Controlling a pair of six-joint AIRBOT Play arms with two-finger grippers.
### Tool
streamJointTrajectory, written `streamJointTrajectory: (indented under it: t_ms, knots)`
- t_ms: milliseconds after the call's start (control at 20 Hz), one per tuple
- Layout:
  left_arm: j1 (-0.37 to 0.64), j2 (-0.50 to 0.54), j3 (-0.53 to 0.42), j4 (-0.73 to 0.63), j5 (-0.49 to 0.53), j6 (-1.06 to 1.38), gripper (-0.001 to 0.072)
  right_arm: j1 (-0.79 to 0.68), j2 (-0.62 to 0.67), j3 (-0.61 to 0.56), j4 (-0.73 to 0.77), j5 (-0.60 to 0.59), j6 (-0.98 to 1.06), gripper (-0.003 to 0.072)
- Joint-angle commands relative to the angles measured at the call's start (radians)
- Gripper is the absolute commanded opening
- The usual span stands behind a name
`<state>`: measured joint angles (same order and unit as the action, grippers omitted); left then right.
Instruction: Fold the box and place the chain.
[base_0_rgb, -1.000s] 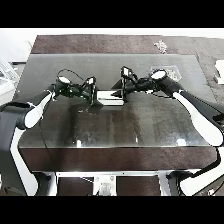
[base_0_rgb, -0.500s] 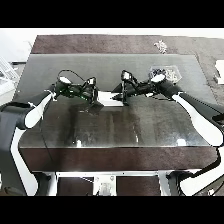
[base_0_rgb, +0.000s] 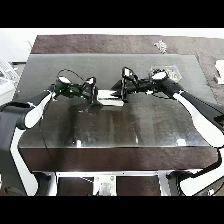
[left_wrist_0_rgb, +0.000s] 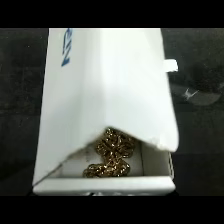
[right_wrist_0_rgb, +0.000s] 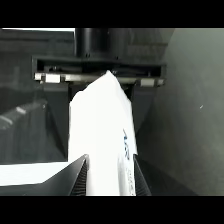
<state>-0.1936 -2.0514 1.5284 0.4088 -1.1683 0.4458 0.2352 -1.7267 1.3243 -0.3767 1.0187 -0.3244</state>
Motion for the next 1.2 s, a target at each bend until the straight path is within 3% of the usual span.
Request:
streamJointTrajectory:
  t_ms: [0,600,1150]
  knots:
    - [-0.001,0.001,0.001,0.001,0.0,0.0,0.0485,0.0,0.002,0.002,0.002,-0.002,-0.003,0.0331]
    - [-0.001,0.001,0.001,0.001,-0.001,0.0,0.0485,0.0,-0.031,-0.008,-0.001,-0.034,-0.002,0.0331]
    - [-0.001,0.001,0.001,0.001,-0.001,0.0,0.0485,0.0,-0.031,-0.063,0.0,0.04,-0.002,0.0333]
